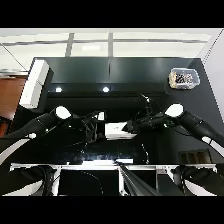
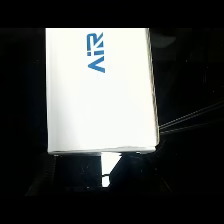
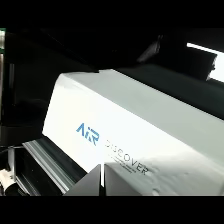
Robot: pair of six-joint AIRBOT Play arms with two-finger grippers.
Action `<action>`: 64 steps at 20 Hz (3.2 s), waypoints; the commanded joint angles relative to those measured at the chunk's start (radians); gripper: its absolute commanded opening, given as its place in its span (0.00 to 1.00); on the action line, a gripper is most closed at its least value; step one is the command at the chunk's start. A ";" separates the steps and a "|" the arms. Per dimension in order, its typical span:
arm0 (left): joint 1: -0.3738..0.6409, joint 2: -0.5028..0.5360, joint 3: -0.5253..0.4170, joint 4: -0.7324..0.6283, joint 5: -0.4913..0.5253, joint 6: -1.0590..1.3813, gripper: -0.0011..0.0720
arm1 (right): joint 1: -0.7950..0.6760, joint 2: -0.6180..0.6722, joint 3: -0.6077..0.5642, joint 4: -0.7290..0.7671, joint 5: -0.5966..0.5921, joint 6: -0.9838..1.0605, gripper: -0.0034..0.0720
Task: Fold the box and place the chain.
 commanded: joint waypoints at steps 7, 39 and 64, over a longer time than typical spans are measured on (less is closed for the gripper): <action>0.000 0.000 0.000 0.000 0.000 0.000 0.53 | 0.000 -0.049 0.000 -0.026 0.001 -0.015 0.09; -0.089 0.200 0.025 0.080 0.086 -0.450 0.99 | -0.437 0.046 0.204 -0.229 0.122 -0.073 0.10; -0.243 -0.030 0.199 0.139 0.087 -0.554 0.99 | -0.437 0.045 0.204 -0.229 0.122 -0.072 0.10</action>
